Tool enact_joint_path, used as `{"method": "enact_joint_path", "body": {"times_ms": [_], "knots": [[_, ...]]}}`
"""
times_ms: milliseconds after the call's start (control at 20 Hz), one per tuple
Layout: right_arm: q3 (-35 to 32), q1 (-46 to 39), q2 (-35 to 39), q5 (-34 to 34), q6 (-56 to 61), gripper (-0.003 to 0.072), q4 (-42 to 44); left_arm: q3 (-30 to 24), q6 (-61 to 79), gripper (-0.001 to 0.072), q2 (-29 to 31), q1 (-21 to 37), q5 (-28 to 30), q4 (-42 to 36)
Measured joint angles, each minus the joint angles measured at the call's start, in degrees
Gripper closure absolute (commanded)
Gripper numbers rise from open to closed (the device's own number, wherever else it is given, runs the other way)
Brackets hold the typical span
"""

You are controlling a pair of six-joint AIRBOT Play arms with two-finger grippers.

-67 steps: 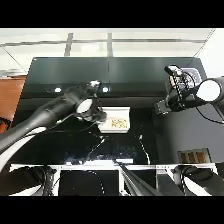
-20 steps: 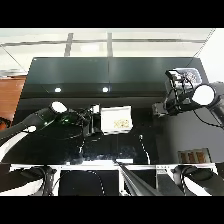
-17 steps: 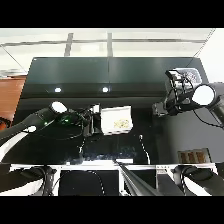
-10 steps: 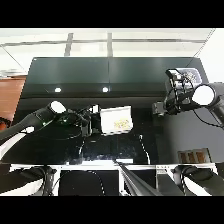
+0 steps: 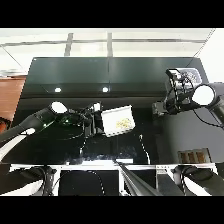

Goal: Fold the box and place the chain.

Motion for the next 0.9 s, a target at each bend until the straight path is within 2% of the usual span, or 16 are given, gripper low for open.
{"method": "enact_joint_path", "body": {"times_ms": [250, 550, 900], "knots": [[0.00, 0.00, 0.00, 0.22, 0.00, 0.0311, 0.00, -0.37, -2.49, 0.0001, 0.24, -0.35, 0.20, 0.46], [0.02, 0.00, 0.00, 0.46, -0.07, 0.0311, -0.02, -3.61, -5.88, 0.0001, 2.43, -1.07, 1.09, 0.81], [0.00, 0.00, 0.00, 0.50, -0.11, 0.0311, 0.02, -4.92, -11.54, 0.0000, 3.54, -5.60, 8.17, 0.44]]}}
